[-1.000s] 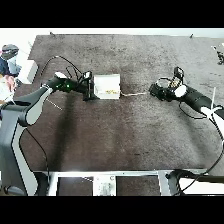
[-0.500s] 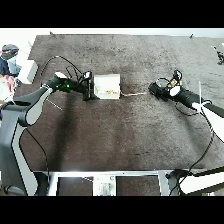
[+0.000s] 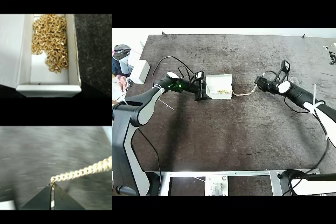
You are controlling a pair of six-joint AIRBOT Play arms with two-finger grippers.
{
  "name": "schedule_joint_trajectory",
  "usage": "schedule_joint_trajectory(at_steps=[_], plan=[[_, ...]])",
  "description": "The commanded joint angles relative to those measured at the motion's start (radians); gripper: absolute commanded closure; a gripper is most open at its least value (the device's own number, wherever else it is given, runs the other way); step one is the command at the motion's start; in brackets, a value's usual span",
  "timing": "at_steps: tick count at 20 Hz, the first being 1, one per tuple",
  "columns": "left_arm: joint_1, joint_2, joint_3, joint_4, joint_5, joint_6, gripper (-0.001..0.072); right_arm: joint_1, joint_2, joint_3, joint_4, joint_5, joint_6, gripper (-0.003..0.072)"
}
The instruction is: Fold the box and place the chain.
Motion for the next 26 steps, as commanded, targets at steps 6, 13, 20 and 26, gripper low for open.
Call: schedule_joint_trajectory(at_steps=[6, 13, 20, 26], plan=[[-0.001, 0.000, 0.000, 0.000, 0.000, 0.000, 0.0421, 0.192, 0.267, 0.001, 0.000, -0.063, -0.061, 0.0671], [-0.001, 0.000, 0.000, 0.001, 0.000, 0.000, 0.0421, 0.350, 0.292, 0.044, 0.000, -0.158, -0.060, 0.0671], [-0.001, 0.000, 0.000, 0.001, 0.000, 0.000, 0.0421, 0.410, 0.211, 0.084, 0.000, -0.187, -0.061, 0.0671], [-0.001, 0.000, 0.000, 0.001, 0.000, 0.000, 0.0421, 0.410, 0.122, 0.084, 0.000, -0.172, -0.060, 0.0670]])
